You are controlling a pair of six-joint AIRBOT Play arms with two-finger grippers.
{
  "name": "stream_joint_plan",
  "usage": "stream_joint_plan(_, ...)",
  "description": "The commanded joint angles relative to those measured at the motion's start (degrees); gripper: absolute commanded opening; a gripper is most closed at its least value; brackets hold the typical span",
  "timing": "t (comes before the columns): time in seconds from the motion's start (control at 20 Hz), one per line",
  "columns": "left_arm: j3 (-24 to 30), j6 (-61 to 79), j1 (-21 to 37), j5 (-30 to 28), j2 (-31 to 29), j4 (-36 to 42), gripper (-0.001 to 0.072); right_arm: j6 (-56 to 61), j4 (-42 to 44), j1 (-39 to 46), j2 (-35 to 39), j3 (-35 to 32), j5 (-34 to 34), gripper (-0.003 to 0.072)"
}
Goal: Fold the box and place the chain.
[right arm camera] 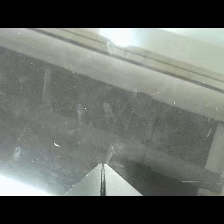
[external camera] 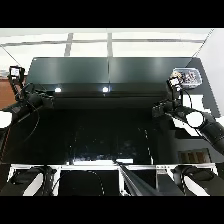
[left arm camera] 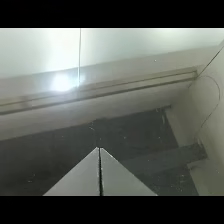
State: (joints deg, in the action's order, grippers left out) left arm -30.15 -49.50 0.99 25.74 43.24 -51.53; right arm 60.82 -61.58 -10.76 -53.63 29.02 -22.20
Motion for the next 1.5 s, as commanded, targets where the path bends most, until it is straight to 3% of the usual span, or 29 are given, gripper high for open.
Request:
stream_joint_plan(0.0,0.0,0.0,0.0,0.0,0.3,0.0,0.0031,0.0,0.0,0.0,0.0,0.0,0.0,0.0018)
stream_joint_plan(0.55,0.0,0.0,0.0,0.0,0.3,0.0,0.0031,0.0,0.0,0.0,0.0,0.0,0.0,0.0018)
stream_joint_plan(0.75,0.0,0.0,0.0,-4.6,0.3,0.0,0.0031,0.1,0.3,-0.1,-0.1,0.0,1.7,0.0018)
stream_joint_plan(0.9,0.0,-0.3,-0.3,-5.9,1.9,2.8,0.0031,0.5,13.9,0.0,-0.1,0.0,6.9,0.0018)
stream_joint_plan(1.05,-1.0,2.2,-2.1,-0.4,6.1,7.0,0.0037,0.6,27.1,-0.1,-0.1,0.0,6.3,0.0018)
stream_joint_plan(1.1,-2.1,2.4,-2.3,1.7,7.1,6.8,0.0190,0.2,30.5,-0.1,-0.1,0.0,4.3,0.0019)
stream_joint_plan(1.15,-3.0,2.5,-2.3,3.4,7.7,6.8,0.0600,-0.1,29.4,-0.1,-0.1,0.0,2.0,0.0112)
stream_joint_plan(1.2,-3.7,2.4,-2.2,4.3,8.1,6.4,0.0713,-0.5,26.9,-0.1,-0.1,0.0,0.2,0.0504)
stream_joint_plan(1.25,-4.1,2.6,-2.0,5.6,8.0,4.0,0.0713,-1.1,24.4,0.0,-0.1,0.1,-1.9,0.0720)
stream_joint_plan(1.35,-4.4,-5.7,-1.8,7.0,8.0,-3.8,0.0713,1.1,23.4,0.0,-0.1,2.9,-11.7,0.0719)
stream_joint_plan(1.45,-4.4,-16.2,-1.0,9.0,8.0,-13.6,0.0712,7.3,12.7,0.7,-0.1,9.8,-19.0,0.0719)
